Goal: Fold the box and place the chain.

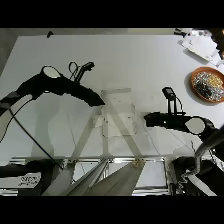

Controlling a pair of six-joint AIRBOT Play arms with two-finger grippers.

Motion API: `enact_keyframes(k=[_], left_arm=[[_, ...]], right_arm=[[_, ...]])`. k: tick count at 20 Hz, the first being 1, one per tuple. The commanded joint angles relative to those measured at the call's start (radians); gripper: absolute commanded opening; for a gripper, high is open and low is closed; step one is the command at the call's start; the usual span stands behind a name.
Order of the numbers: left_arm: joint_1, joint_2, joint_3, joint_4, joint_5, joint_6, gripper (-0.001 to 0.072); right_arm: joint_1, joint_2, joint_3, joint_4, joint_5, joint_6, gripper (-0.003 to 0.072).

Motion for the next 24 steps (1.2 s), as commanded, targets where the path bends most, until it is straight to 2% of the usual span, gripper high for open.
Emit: enact_keyframes(k=[1,5,11,12,14,15,18,19,20,21,24], left_arm=[[-0.013,-0.106,0.058,-0.016,-0.122,0.07,0.0535],[-0.052,-0.119,0.058,-0.076,-0.04,0.196,0.0503],[-0.077,-0.159,0.058,-0.066,-0.061,0.229,0.0503],[-0.077,-0.159,0.058,-0.066,-0.06,0.24,0.0483],[-0.077,-0.164,0.058,-0.06,-0.041,0.27,0.0221],[-0.077,-0.167,0.058,-0.055,-0.037,0.289,0.0195],[-0.077,-0.177,0.058,-0.058,-0.026,0.311,0.0193],[-0.077,-0.177,0.058,-0.058,-0.027,0.317,0.0171],[-0.077,-0.177,0.058,-0.058,-0.03,0.327,0.0057],[-0.077,-0.177,0.058,-0.056,-0.045,0.349,0.0004],[-0.077,-0.167,0.058,-0.039,-0.064,0.367,0.0001]], right_arm=[[0.001,0.001,0.0,0.0,0.002,-0.008,0.0011],[0.001,0.001,0.0,0.0,0.003,-0.008,0.0011],[0.001,0.001,0.0,0.002,0.002,-0.008,0.0011],[0.001,0.001,0.0,0.002,0.001,-0.008,0.0011],[0.001,0.001,0.0,0.002,0.001,-0.008,0.0011],[0.001,0.001,0.0,0.002,0.001,-0.008,0.0011],[0.001,0.001,0.0,0.001,-0.002,-0.008,0.0011],[0.001,0.001,0.0,0.001,-0.003,-0.008,0.0011],[0.001,0.001,0.0,0.001,-0.003,-0.008,0.0011],[0.001,0.001,0.0,0.001,-0.002,-0.008,0.0011],[0.001,0.001,0.0,0.0,-0.005,-0.008,0.0011]])
